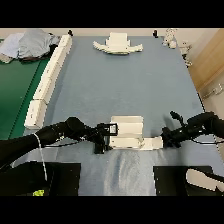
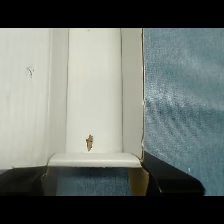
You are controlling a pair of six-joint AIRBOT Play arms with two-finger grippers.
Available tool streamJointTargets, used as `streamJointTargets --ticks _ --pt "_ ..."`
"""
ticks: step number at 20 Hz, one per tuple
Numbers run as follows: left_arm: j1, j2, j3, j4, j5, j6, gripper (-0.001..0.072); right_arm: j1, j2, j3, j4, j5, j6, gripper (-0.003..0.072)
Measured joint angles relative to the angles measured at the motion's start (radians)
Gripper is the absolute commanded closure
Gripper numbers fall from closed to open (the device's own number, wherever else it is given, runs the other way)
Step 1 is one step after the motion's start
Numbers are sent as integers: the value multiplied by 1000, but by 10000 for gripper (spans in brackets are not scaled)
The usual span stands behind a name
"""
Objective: Fold the box.
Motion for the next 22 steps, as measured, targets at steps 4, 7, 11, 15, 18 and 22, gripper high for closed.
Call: streamJointTargets --ticks 4,7,11,15,18,22 --pt "0 0 0 0 0 0 189 99 7 -2 28 38 -3 685" --pt "0 0 0 -1 0 -1 189 136 49 -2 46 48 4 685" --pt "0 0 0 0 0 0 189 153 164 -2 55 49 50 652" --pt "0 0 0 0 0 0 189 174 271 -2 66 23 84 326" --pt "0 0 0 0 0 0 189 232 308 0 71 18 97 160" --pt "0 0 0 0 0 0 189 341 324 14 68 96 148 171"
